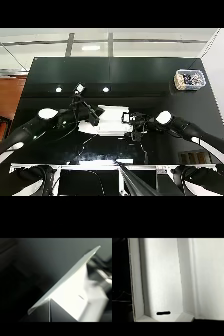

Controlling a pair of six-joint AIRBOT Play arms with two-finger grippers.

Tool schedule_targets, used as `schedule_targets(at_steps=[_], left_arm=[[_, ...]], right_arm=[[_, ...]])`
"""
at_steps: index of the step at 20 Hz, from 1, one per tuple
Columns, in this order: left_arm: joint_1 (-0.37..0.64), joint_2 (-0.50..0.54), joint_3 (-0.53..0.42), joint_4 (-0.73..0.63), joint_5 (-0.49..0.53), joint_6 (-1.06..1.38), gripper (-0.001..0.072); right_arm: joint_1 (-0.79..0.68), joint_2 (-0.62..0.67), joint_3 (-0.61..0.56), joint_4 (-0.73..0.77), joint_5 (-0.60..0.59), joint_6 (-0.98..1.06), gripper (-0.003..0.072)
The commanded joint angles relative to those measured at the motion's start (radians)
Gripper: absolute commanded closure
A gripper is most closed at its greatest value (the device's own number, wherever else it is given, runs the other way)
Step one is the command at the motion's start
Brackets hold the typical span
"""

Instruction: Fold the box and place the chain.

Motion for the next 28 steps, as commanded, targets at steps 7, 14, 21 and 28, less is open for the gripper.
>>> schedule_targets(at_steps=[7, 14, 21, 28], left_arm=[[-0.001, -0.218, 0.142, 0.506, -0.137, -0.261, 0.0682], [0.053, -0.056, 0.187, 0.610, -0.212, -0.277, 0.0679], [0.237, 0.142, 0.129, 0.694, -0.579, -0.377, 0.0537], [0.088, 0.134, -0.032, 0.802, -0.275, -0.007, 0.0000]], right_arm=[[0.001, -0.001, -0.001, -0.001, 0.001, 0.000, 0.0496], [0.001, 0.000, -0.001, -0.001, 0.001, 0.000, 0.0496], [0.001, 0.000, -0.001, -0.001, 0.001, 0.000, 0.0496], [0.001, 0.000, -0.001, -0.001, 0.001, 0.000, 0.0496]])
